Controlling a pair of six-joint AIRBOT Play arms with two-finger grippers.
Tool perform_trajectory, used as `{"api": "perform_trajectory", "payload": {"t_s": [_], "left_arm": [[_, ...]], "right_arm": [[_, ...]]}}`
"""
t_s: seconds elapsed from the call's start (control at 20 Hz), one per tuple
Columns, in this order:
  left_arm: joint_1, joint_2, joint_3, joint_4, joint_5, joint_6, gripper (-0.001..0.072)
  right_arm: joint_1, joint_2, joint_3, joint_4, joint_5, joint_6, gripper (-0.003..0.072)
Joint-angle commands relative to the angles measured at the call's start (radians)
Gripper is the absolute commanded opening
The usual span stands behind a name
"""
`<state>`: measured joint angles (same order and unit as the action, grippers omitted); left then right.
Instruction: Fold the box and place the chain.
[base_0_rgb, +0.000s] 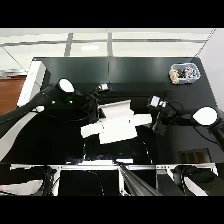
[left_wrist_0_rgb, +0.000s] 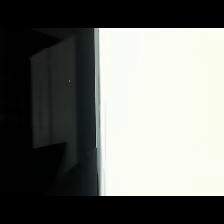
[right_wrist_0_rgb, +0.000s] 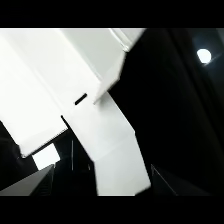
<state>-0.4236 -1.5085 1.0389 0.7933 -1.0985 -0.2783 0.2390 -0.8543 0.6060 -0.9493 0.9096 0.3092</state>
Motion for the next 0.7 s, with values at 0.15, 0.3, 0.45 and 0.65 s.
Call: {"api": "perform_trajectory", "payload": {"t_s": [0.15,0.3,0.45,0.65], "left_arm": [[-0.065,-0.021,-0.002,0.103,0.107,0.227,0.0022],[-0.069,-0.036,-0.002,0.11,0.108,0.227,0.0023],[-0.069,-0.047,-0.002,0.076,0.096,0.219,0.0023],[-0.069,-0.047,0.0,0.066,0.093,0.219,0.0024]], "right_arm": [[0.088,-0.111,-0.005,-0.002,-0.012,-0.127,0.0671],[0.095,-0.15,-0.005,0.026,-0.023,-0.14,0.0671],[0.095,-0.172,-0.016,0.108,-0.022,-0.146,0.0671],[0.095,-0.178,-0.071,0.136,-0.024,-0.227,0.0672]]}}
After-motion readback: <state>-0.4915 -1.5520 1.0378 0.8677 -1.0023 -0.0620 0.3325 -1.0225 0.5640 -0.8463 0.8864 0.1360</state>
